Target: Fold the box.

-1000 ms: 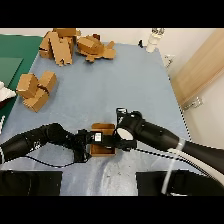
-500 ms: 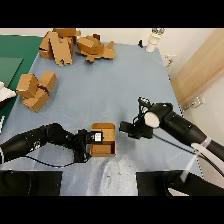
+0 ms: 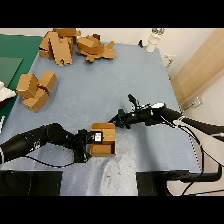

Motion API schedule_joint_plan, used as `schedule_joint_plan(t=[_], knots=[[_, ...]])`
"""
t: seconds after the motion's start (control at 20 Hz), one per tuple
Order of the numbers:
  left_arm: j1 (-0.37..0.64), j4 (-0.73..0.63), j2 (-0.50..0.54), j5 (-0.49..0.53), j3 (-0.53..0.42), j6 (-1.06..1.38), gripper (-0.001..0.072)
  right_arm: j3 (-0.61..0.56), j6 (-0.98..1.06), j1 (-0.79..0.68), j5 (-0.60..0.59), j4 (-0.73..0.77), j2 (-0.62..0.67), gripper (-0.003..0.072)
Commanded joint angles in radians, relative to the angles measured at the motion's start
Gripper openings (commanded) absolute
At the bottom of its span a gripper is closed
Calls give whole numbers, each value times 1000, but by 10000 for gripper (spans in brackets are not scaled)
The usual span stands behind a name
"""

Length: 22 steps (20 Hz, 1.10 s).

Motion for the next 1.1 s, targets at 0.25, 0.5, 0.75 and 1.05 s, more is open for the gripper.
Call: schedule_joint_plan(t=[0.25, 0.5, 0.75, 1.05], knots=[[0, 0, 0, 0, 0, 0, 510, -34, -234, 164, -2, -278, 170, -1], [0, 0, 0, -1, 0, 0, 510, -85, -63, 377, -407, -686, 480, 0], [0, 0, 0, -16, 0, 0, 510, -94, 132, 620, -508, -1144, 618, 0], [0, 0, 0, -28, 0, 0, 509, -134, 157, 843, -510, -1166, 621, 1]])
